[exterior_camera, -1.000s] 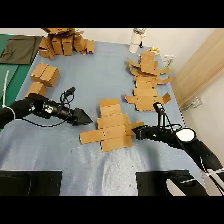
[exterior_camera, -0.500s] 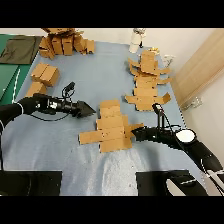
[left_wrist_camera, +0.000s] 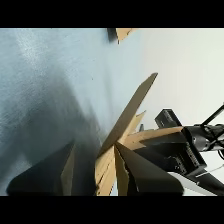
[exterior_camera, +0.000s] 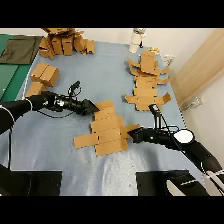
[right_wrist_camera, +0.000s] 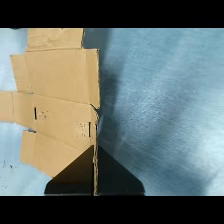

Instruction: Fold the box.

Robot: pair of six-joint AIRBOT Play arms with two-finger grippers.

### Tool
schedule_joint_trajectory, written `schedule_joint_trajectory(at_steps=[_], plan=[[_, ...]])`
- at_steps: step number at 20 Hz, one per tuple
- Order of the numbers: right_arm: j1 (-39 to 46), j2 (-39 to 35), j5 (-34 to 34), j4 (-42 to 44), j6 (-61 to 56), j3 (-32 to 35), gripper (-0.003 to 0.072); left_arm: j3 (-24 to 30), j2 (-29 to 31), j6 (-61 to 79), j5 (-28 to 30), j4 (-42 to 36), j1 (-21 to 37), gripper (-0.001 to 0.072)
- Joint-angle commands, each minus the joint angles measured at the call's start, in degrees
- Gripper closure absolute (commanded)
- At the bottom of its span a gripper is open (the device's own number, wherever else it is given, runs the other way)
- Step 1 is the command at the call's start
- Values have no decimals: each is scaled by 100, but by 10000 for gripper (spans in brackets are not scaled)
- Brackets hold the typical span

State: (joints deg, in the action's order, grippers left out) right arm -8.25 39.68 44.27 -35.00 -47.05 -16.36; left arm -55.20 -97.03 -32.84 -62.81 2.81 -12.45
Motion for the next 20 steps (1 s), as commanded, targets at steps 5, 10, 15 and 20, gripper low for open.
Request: schedule_joint_trajectory(at_steps=[5,10,15,20], plan=[[-221,2,-236,98,13,2,685,-116,-52,-20,-629,420,-57,342],[-221,2,-295,98,13,2,685,-116,-52,-13,-774,621,-79,343],[-221,2,-297,98,13,2,685,-116,-52,96,-785,619,-79,344],[-221,2,-299,96,13,2,685,-116,-52,363,-787,601,-79,562]])
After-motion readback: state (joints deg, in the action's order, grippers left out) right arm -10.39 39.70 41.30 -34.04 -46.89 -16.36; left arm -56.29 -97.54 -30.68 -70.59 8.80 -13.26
